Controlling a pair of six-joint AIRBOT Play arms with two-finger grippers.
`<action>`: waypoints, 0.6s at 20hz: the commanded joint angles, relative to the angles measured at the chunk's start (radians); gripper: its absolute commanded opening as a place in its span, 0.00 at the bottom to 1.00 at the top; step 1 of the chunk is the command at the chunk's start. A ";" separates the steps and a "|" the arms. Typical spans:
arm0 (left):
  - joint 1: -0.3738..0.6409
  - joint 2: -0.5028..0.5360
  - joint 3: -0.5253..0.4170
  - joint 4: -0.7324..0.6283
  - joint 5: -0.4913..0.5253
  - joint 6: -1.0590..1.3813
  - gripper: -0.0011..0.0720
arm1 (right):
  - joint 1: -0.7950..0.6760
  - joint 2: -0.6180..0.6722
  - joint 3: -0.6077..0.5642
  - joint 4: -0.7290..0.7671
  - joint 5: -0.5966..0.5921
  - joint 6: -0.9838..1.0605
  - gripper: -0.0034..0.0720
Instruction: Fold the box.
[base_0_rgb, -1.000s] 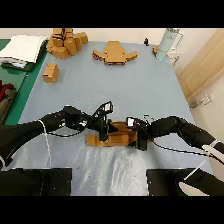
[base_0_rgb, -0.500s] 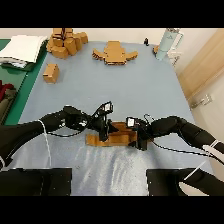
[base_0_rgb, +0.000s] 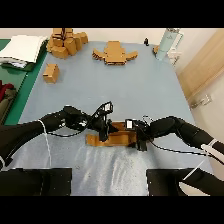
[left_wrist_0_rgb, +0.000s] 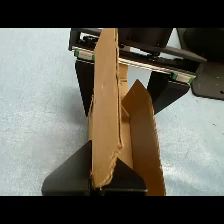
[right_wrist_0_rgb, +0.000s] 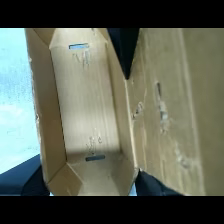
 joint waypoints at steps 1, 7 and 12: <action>0.000 -0.001 0.000 0.000 0.002 0.000 0.03 | 0.008 -0.011 0.000 0.000 0.007 -0.003 1.00; 0.000 0.000 0.000 0.000 0.002 0.000 0.03 | 0.007 -0.012 0.000 -0.031 0.003 -0.002 1.00; 0.000 0.000 0.000 0.000 0.002 0.000 0.03 | -0.011 0.002 0.000 -0.025 -0.001 0.000 1.00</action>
